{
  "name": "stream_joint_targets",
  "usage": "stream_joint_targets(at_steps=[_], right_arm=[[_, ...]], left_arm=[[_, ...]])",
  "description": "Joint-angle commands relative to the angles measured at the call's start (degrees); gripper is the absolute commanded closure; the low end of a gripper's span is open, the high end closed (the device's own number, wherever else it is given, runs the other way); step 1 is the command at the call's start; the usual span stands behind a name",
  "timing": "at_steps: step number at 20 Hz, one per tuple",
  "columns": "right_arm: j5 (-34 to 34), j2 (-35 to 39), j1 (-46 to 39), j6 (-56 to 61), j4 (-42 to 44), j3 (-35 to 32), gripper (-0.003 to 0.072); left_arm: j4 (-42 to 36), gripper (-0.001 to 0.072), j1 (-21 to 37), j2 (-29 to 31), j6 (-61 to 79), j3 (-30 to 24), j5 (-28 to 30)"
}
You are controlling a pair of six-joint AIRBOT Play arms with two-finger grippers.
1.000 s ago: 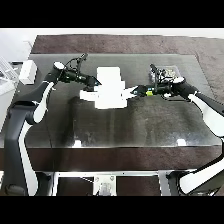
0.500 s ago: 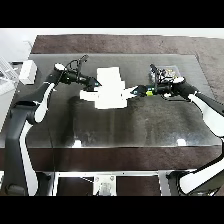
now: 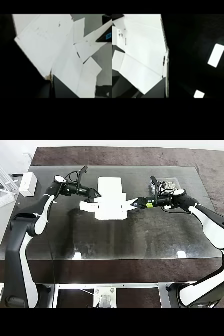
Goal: Fold the box and place the chain.
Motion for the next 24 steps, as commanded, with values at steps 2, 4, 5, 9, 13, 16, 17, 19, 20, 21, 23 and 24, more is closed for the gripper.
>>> stream_joint_targets(at_steps=[2, 4, 5, 9, 13, 16, 17, 19, 20, 21, 23, 24], right_arm=[[0.09, 0.02, -0.28, -0.46, 0.04, 0.04, 0.0524], [0.09, 0.09, -1.31, -2.6, 0.61, 0.07, 0.0338], [0.09, 0.09, -2.43, -3.06, 1.6, 0.07, 0.0339], [0.31, 0.24, -9.18, -3.06, 7.76, 0.24, 0.034], [4.09, 0.24, -13.16, -4.81, 10.54, 0.22, 0.0341], [4.17, 0.24, -13.27, -7.15, 10.58, 0.22, 0.0341], [4.17, 0.24, -13.22, -7.39, 10.62, 0.22, 0.0341], [4.2, 0.24, -13.07, -7.41, 10.56, 0.15, 0.034], [4.24, 0.24, -12.94, -7.61, 10.56, 0.02, 0.034], [4.24, 0.22, -12.81, -7.61, 10.54, -0.04, 0.034], [4.24, 0.22, -12.46, -7.61, 10.56, -0.07, 0.034], [4.28, 0.22, -12.13, -7.61, 10.54, -0.09, 0.0341]], left_arm=[[-2.19, 0.0691, 0.0, 0.02, 10.03, 0.04, -3.48], [-2.32, 0.0692, 0.04, 0.02, 14.38, 0.04, -5.44], [-2.75, 0.0693, 0.04, 0.02, 17.0, 0.04, -6.38], [-6.43, 0.0695, 0.42, 0.09, 27.8, 0.04, -11.21], [-7.67, 0.0695, 0.76, 0.98, 32.81, 0.04, -12.22], [-7.5, 0.0695, 0.39, 3.45, 36.04, 0.02, -9.4], [-6.75, 0.0695, 0.39, 4.0, 36.39, 0.0, -7.61], [-6.69, 0.0695, 0.28, 4.11, 36.63, -0.15, -6.16], [-6.21, 0.0695, -0.04, 4.11, 37.13, -0.15, -6.08], [-5.11, 0.0695, -0.55, 4.11, 37.59, -0.15, -6.12], [-2.47, 0.0695, -1.73, 4.2, 39.63, -0.9, -6.14], [-1.97, 0.0695, -2.21, 4.24, 41.64, -1.81, -5.88]])
